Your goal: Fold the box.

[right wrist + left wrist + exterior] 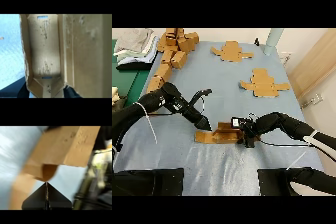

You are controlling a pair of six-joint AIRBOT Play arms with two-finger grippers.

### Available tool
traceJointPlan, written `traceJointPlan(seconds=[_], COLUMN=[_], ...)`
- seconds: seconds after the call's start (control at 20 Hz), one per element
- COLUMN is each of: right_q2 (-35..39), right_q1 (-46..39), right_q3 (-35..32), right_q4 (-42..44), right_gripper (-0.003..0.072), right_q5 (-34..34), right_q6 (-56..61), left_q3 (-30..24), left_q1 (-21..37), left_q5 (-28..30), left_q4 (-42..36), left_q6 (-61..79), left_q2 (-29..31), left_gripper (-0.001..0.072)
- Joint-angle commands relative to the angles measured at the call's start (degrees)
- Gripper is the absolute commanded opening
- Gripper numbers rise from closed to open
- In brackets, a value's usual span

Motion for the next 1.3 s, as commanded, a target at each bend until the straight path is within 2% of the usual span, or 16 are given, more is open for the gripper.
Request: traceJointPlan(seconds=[0.0,0.15,0.25,0.4,0.65,0.8,1.05,1.25], right_q2=[0.0,0.0,0.0,0.0,0.0,0.0,0.0,0.0], right_q1=[0.0,0.0,0.0,0.0,0.0,0.0,0.0,0.0], right_q3=[0.0,0.0,0.0,0.0,0.0,0.0,0.0,0.0], right_q4=[0.0,0.0,0.0,0.0,0.0,0.0,0.0,0.0], right_gripper=[0.0503,0.0504,0.0503,0.0503,0.0504,0.0504,0.0504,0.0503], right_q5=[0.1,0.1,0.1,0.1,0.1,0.1,0.1,0.1], right_q6=[0.0,0.0,0.0,0.0,0.0,0.0,0.0,0.0], left_q3=[-2.9,-2.0,0.0,0.9,0.9,0.9,3.6,4.3], left_q1=[-2.6,-5.6,-6.4,-6.4,-8.4,-10.6,-7.2,-3.7], left_q5=[-2.2,9.5,16.2,23.1,21.7,21.6,19.3,19.0], left_q4=[-13.8,-23.4,-21.4,-14.6,-12.8,-12.8,-12.4,-11.0], left_q6=[-5.7,-6.2,-8.9,-14.8,-15.6,-16.6,-16.7,-16.4], left_q2=[0.5,0.5,0.3,-1.8,-9.8,-12.5,-11.3,-2.9], left_gripper=[0.0012,0.0012,0.0012,0.0012,0.0011,0.0011,0.0011,0.0010])
